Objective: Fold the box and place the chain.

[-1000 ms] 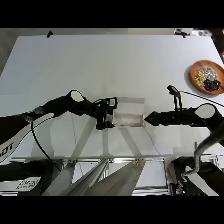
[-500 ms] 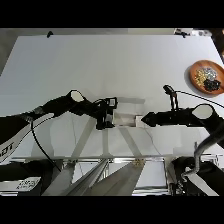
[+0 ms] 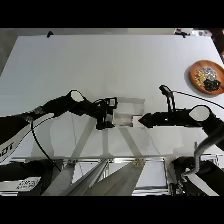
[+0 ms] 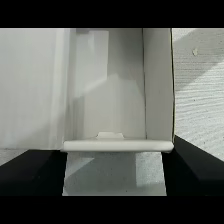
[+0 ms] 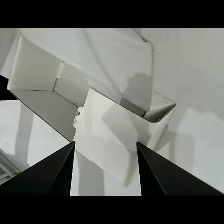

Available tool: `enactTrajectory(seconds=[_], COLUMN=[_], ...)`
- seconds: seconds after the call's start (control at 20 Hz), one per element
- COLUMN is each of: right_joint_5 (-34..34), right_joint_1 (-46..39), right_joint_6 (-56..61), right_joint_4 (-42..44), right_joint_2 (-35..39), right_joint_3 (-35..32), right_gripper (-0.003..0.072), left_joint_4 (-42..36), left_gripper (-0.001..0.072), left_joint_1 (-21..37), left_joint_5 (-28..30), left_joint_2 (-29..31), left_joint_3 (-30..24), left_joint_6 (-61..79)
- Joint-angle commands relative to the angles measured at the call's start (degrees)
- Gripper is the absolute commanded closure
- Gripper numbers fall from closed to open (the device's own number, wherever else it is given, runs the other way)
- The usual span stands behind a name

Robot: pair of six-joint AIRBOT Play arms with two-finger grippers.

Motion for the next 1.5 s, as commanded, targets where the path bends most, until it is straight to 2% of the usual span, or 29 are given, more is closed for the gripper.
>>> enactTrajectory(seconds=[0.0, 0.15, 0.25, 0.4, 0.55, 0.6, 0.65, 0.8, 0.95, 1.15, 1.3, 1.45], right_joint_5=[-1.14, -1.05, 0.35, 6.08, 13.09, 14.32, 15.19, 17.53, 15.39, 5.29, -0.02, -1.97], right_joint_1=[1.49, 1.49, 1.49, 1.4, -0.07, -1.44, -3.26, -8.98, -11.61, -8.07, -4.59, -2.8], right_joint_6=[0.13, 1.29, 5.33, 13.77, 19.28, 19.65, 19.65, 19.37, 17.68, 16.17, 15.76, 15.76], right_joint_4=[0.46, -2.27, -8.0, -21.33, -28.74, -29.75, -29.86, -29.86, -29.83, -25.27, -22.82, -22.43], right_joint_2=[0.13, 1.2, 2.62, 5.01, 6.03, 6.08, 6.38, 7.78, 8.07, 4.63, -0.2, -4.59], right_joint_3=[0.72, 3.78, 6.14, 7.69, 7.69, 7.69, 7.69, 7.65, 5.01, -1.57, -1.66, -1.66], right_gripper=[0.0287, 0.0286, 0.0284, 0.0283, 0.0289, 0.0367, 0.0506, 0.0521, 0.0539, 0.0539, 0.0539, 0.0539], left_joint_4=[0.0, 0.0, 0.0, 0.0, 0.0, 0.0, 0.0, -0.02, 0.0, 0.0, 0.0, 0.0], left_gripper=[0.0218, 0.0218, 0.0218, 0.0218, 0.0218, 0.0218, 0.0218, 0.0218, 0.0218, 0.0218, 0.0218, 0.0218], left_joint_1=[-0.02, -0.02, -0.02, -0.02, -0.02, -0.02, -0.02, -0.02, -0.02, -0.02, -0.02, -0.02], left_joint_5=[0.02, 0.02, 0.0, 0.02, 0.02, 0.0, 0.02, 0.02, 0.02, 0.0, 0.02, 0.0], left_joint_2=[0.04, 0.04, 0.04, 0.04, 0.04, 0.04, 0.04, 0.04, 0.04, 0.04, 0.04, 0.04], left_joint_3=[0.04, 0.04, 0.04, 0.04, 0.04, 0.04, 0.04, 0.04, 0.04, 0.04, 0.04, 0.04], left_joint_6=[0.0, 0.0, 0.0, 0.0, 0.0, 0.0, 0.0, 0.0, 0.0, 0.0, 0.0, 0.0])
